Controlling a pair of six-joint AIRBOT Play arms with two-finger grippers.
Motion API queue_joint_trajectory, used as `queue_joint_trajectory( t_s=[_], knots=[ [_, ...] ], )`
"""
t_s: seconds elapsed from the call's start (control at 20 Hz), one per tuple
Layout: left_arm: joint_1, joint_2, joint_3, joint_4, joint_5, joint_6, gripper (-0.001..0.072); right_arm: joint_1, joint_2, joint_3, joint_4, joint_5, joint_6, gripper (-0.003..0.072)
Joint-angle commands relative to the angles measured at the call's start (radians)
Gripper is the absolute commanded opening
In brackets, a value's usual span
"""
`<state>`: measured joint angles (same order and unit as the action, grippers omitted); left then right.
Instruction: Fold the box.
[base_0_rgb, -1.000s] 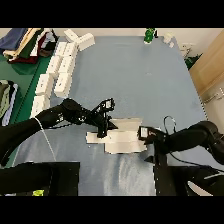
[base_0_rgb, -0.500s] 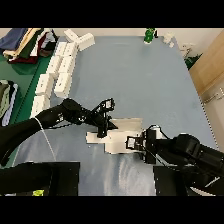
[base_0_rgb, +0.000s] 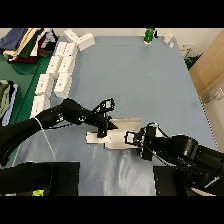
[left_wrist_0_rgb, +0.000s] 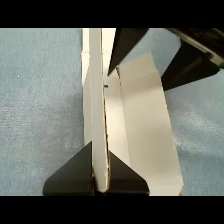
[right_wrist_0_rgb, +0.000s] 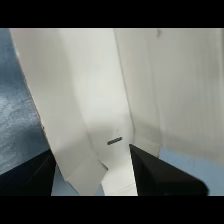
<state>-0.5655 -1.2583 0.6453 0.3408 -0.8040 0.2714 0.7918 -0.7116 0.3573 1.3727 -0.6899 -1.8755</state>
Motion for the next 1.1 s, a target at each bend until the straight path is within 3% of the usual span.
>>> queue_joint_trajectory(
  t_s=[0.0,0.5,0.6,0.8,0.95,1.05],
  knots=[
    [0.000,-0.001,0.000,0.000,0.000,0.000,0.0012,0.000,0.066,0.003,-0.138,-0.001,0.204,0.0718],
    [0.000,-0.001,0.000,0.000,0.000,0.000,0.0012,-0.091,0.090,0.003,-0.108,0.016,0.126,0.0718],
    [0.000,-0.001,0.000,0.000,0.000,0.000,0.0012,-0.177,0.082,0.003,0.079,0.032,-0.074,0.0718],
    [0.000,-0.001,0.000,0.000,0.000,0.000,0.0012,-0.414,0.021,0.039,0.586,-0.002,-0.695,0.0719],
    [0.000,-0.001,0.000,0.000,0.000,0.000,0.0012,-0.549,-0.108,0.116,0.769,-0.166,-0.977,0.0720],
    [0.000,-0.001,0.000,0.000,0.000,0.000,0.0012,-0.594,-0.222,0.175,0.809,-0.273,-1.051,0.0720]
  ],
)
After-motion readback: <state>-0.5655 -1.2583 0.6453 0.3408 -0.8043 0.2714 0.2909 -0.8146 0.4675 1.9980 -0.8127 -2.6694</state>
